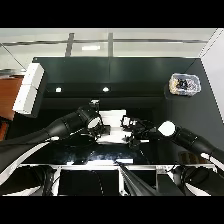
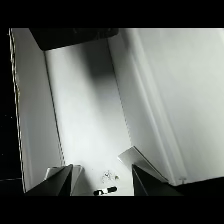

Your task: Fold the box and place the chain.

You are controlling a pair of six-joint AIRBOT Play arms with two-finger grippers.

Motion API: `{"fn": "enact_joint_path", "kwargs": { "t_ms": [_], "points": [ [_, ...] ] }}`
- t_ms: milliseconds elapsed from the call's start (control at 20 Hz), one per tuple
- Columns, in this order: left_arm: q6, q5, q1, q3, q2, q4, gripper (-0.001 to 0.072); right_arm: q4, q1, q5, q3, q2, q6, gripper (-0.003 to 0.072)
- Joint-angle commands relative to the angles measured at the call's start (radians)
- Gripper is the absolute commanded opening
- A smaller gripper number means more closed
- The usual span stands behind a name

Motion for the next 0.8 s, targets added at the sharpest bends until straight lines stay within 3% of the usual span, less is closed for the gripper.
{"fn": "enact_joint_path", "kwargs": {
  "t_ms": [0, 50, 100, 250, 500, 650, 750],
  "points": [
    [0.002, 0.0, -0.001, 0.0, -0.001, -0.002, 0.0032, 0.001, 0.0, -0.005, 0.0, 0.004, 0.007, 0.0261],
    [0.002, -0.003, -0.001, 0.0, -0.001, -0.002, 0.0033, -0.002, -0.001, 0.002, 0.0, 0.014, 0.036, 0.0099],
    [0.002, -0.005, -0.001, 0.0, -0.001, -0.002, 0.0032, -0.008, -0.011, 0.002, 0.0, 0.032, 0.095, 0.0025],
    [0.002, -0.004, -0.001, 0.0, -0.001, -0.002, 0.0032, -0.077, -0.119, 0.06, 0.0, 0.11, 0.37, 0.0024],
    [0.002, -0.005, -0.001, 0.0, -0.001, -0.002, 0.0032, -0.286, -0.551, 0.384, 0.0, 0.294, 0.978, 0.0024],
    [0.002, -0.007, -0.001, 0.0, -0.001, -0.002, 0.0032, -0.442, -0.826, 0.541, -0.006, 0.303, 1.23, 0.0024],
    [0.002, -0.007, -0.001, 0.0, -0.001, -0.002, 0.0032, -0.459, -0.887, 0.545, -0.035, 0.289, 1.295, 0.0024]
  ]
}}
